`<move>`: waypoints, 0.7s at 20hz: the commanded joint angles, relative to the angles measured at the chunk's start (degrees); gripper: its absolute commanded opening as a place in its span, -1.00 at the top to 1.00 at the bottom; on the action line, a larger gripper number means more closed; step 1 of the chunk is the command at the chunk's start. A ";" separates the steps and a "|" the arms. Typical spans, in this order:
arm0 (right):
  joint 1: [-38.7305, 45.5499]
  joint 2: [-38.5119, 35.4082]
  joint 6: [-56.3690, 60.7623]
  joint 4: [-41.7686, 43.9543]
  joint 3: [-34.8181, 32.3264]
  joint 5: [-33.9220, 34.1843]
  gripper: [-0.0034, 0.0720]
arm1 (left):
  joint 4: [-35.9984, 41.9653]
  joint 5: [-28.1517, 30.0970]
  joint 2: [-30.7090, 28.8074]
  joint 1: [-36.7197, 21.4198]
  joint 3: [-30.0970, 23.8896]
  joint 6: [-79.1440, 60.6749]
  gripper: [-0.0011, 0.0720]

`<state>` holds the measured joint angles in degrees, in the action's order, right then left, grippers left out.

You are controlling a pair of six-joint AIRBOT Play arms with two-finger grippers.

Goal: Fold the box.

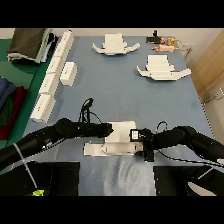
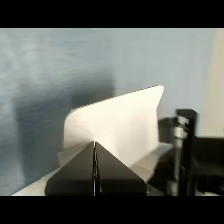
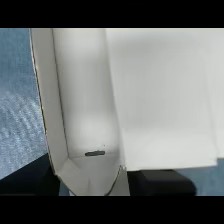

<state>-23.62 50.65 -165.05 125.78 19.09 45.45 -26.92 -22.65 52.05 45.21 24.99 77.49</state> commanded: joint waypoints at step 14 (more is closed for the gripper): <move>-0.04 0.00 0.09 0.00 0.00 0.04 -0.22 | -33.64 -31.08 -32.39 -2.80 0.87 -27.15 -0.94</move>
<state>-23.64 50.68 -165.03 125.78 19.09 45.47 -58.06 -51.77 20.45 42.52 26.06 57.69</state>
